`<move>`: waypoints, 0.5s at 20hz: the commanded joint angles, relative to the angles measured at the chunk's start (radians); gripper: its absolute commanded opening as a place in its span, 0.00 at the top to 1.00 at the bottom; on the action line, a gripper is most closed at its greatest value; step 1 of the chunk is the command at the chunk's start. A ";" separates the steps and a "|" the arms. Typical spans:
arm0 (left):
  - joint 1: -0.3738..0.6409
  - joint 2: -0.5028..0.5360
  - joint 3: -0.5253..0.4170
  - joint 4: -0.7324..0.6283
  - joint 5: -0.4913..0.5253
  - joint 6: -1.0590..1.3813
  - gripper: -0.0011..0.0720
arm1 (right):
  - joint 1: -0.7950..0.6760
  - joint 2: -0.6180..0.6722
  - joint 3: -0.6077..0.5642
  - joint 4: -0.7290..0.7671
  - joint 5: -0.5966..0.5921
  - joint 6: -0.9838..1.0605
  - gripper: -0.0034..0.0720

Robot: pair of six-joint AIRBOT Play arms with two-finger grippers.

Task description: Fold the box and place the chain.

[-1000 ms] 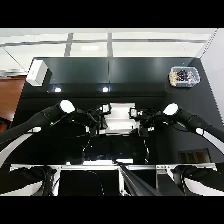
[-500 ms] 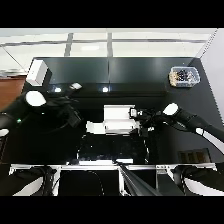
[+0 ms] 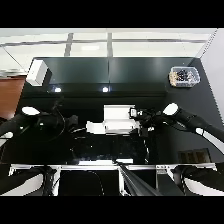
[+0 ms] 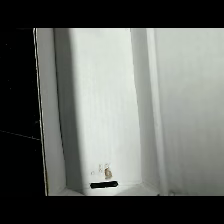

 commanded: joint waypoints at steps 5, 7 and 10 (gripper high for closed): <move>-0.190 -0.183 0.104 -0.019 0.102 -0.015 0.96 | 0.000 0.000 -0.001 0.000 0.000 0.000 0.93; -0.188 -0.193 0.125 -0.028 0.080 -0.006 0.96 | 0.000 0.000 -0.001 0.000 0.000 0.000 0.93; -0.152 -0.193 0.173 -0.048 -0.059 0.113 0.96 | 0.000 0.000 -0.001 0.000 0.000 0.000 0.93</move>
